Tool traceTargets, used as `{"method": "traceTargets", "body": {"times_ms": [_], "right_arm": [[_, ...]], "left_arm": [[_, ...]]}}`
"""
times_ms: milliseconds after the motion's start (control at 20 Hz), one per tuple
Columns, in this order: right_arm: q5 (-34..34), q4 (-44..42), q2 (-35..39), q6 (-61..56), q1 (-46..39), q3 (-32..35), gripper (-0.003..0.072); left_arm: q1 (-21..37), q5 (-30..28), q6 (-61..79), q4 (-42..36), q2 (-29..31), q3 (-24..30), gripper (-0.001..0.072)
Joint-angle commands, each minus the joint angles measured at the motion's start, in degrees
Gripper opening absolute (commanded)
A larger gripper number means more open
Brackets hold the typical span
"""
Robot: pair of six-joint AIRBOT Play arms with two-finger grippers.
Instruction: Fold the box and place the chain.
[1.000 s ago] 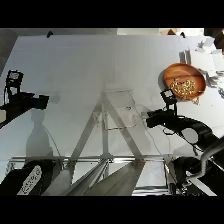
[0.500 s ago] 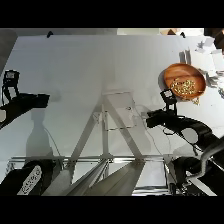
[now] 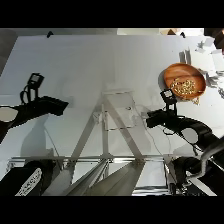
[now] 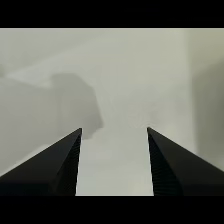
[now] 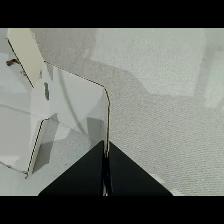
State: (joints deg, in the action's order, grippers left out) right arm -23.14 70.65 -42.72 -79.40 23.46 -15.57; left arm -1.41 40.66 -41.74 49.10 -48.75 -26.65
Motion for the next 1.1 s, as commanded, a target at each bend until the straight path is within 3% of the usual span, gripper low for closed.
{"method": "traceTargets", "body": {"times_ms": [0, 100, 350, 700, 850, 1050], "right_arm": [[0.0, 0.0, 0.0, 0.0, 0.0, 0.0, 0.001], [0.0, 0.0, 0.0, 0.0, 0.0, 0.0, 0.001], [0.0, 0.0, 0.0, 0.0, 0.0, 0.0, 0.001], [0.0, 0.0, 0.0, 0.0, 0.0, 0.0, 0.001], [0.0, 0.0, 0.0, 0.0, 0.0, 0.0, 0.001], [0.0, 0.0, 0.0, 0.0, 0.0, 0.0, 0.001]], "left_arm": [[-4.0, 7.4, 1.7, 1.2, -5.3, -6.8, 0.0458], [-4.0, 13.8, 5.8, 0.1, -10.7, -14.3, 0.0708], [-5.4, 29.0, 21.4, -11.8, -22.4, -24.8, 0.0697], [-13.9, 24.5, 24.3, -12.5, -33.2, -32.4, 0.0699], [-16.3, 20.6, 25.2, -13.9, -34.8, -32.5, 0.0697], [-17.2, 20.1, 25.3, -18.8, -37.4, -32.5, 0.0696]]}}
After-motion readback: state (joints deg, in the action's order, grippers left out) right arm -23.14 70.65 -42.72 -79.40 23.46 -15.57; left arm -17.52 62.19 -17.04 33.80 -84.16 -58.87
